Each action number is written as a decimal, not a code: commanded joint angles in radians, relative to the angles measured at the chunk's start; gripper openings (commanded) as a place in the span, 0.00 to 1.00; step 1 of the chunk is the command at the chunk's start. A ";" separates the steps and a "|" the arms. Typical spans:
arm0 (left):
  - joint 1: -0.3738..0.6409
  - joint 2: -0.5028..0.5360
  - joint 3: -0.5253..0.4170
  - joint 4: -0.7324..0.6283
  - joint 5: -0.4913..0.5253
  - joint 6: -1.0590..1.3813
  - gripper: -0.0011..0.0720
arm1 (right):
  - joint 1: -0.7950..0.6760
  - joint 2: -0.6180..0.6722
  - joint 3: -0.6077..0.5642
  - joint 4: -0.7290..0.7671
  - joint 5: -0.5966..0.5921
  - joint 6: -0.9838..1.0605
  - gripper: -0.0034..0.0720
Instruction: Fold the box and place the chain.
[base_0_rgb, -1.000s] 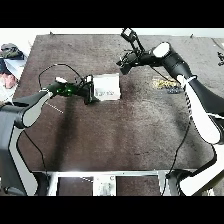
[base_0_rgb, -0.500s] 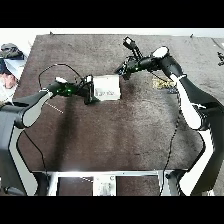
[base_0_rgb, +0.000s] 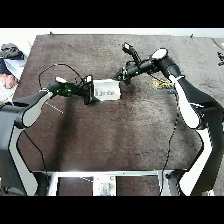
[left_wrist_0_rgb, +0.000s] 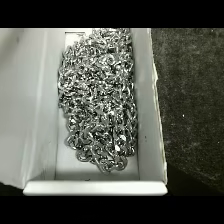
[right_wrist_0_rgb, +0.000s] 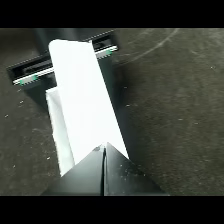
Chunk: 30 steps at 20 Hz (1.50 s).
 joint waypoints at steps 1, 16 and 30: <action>0.000 0.000 0.000 0.000 0.000 0.000 0.39 | 0.014 -0.001 0.001 -0.031 0.033 -0.055 0.15; 0.000 0.000 0.000 0.000 0.000 0.000 0.39 | 0.080 -0.021 0.001 -0.089 0.025 -0.165 0.35; 0.000 0.000 0.000 0.001 0.000 0.000 0.39 | 0.090 -0.034 0.001 -0.101 -0.042 -0.166 0.26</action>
